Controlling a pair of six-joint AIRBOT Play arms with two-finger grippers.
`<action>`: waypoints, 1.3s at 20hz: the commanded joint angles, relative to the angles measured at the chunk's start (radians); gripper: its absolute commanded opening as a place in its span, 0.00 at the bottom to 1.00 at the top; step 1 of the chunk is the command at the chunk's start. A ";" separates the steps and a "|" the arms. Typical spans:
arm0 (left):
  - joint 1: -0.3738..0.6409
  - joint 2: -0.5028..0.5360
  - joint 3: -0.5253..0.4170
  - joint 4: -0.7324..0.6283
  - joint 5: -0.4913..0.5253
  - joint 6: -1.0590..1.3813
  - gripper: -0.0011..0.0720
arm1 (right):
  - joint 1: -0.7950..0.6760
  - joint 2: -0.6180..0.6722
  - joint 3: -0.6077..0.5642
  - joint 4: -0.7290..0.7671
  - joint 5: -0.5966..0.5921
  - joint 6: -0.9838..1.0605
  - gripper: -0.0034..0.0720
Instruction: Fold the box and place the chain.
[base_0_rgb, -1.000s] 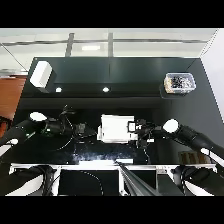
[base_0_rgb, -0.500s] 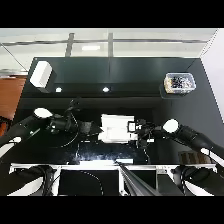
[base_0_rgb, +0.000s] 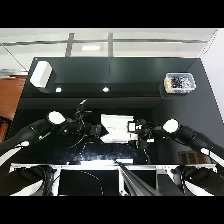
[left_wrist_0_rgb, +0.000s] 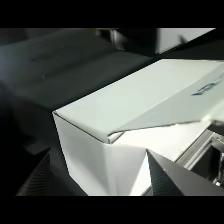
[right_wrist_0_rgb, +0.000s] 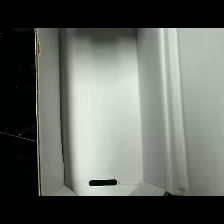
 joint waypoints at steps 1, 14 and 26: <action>-0.076 -0.001 0.060 0.230 0.074 -0.230 0.93 | 0.000 0.000 0.000 0.000 0.000 0.000 0.31; -0.337 -0.076 0.293 0.898 -0.200 -1.059 0.92 | 0.000 0.000 0.000 0.000 0.000 0.000 0.31; -0.432 -0.218 0.458 0.977 -0.341 -1.222 0.56 | 0.000 0.000 0.000 0.000 0.000 0.000 0.31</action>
